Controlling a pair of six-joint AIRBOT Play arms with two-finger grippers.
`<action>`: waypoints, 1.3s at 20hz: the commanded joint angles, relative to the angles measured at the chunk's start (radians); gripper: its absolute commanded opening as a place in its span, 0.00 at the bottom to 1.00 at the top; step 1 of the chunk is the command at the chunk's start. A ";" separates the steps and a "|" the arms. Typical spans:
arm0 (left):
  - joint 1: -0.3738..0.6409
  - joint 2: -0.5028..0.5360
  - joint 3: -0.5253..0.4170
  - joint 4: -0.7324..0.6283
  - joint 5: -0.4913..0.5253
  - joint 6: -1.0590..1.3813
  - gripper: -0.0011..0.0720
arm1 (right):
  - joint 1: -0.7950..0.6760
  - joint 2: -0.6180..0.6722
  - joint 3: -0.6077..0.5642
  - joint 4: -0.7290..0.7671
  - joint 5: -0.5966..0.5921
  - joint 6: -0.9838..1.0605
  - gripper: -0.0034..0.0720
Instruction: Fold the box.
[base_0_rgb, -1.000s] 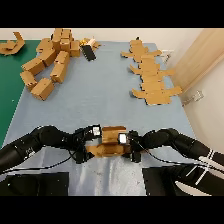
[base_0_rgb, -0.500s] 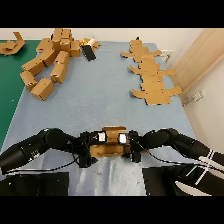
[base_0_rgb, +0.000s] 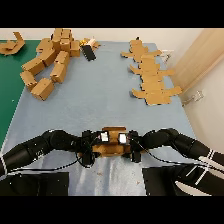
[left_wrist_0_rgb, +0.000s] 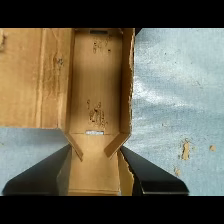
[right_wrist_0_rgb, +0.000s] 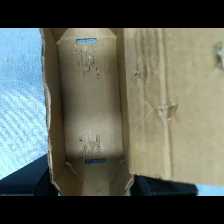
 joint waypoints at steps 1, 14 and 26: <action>-0.001 -0.002 0.001 0.001 -0.003 0.000 0.60 | 0.000 0.001 0.001 0.000 0.000 0.000 0.72; -0.002 -0.002 0.002 -0.004 0.049 0.003 0.33 | 0.000 0.001 0.001 0.000 0.000 0.000 0.72; -0.006 -0.001 0.002 0.014 0.013 -0.011 0.03 | 0.000 0.001 0.001 0.000 0.000 0.000 0.72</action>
